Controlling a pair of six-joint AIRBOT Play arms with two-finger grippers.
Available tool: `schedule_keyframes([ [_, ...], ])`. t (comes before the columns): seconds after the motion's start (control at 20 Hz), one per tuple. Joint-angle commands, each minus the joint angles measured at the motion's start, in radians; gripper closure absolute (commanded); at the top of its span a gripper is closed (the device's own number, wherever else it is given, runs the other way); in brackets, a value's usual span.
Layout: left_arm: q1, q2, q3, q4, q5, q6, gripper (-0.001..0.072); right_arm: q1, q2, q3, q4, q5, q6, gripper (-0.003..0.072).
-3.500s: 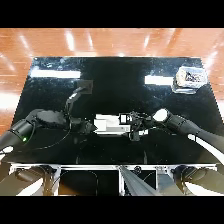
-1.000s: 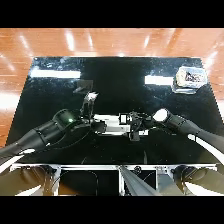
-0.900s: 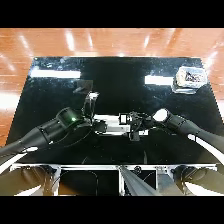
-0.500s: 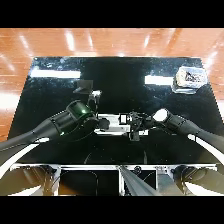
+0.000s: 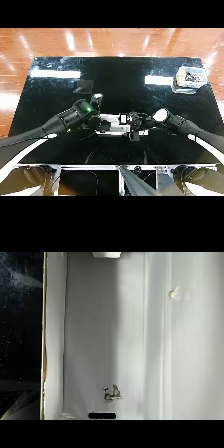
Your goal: Fold the box and place the chain.
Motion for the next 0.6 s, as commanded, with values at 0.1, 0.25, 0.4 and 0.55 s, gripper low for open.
schedule_keyframes([
  [0.1, 0.011, -0.042, 0.031, 0.021, 0.007, -0.004, 0.0158, -0.001, 0.0, 0.0, 0.0, 0.0, 0.001, 0.0144],
  [0.25, 0.025, -0.047, 0.049, 0.024, 0.007, -0.003, 0.026, -0.001, 0.0, 0.0, 0.0, 0.0, 0.001, 0.0143],
  [0.4, 0.024, -0.048, 0.05, 0.023, 0.017, -0.003, 0.026, -0.001, 0.0, 0.0, 0.0, 0.0, 0.001, 0.0143],
  [0.55, 0.024, -0.05, 0.05, 0.02, 0.018, -0.003, 0.0277, -0.001, 0.0, 0.0, 0.0, 0.0, 0.001, 0.0144],
])
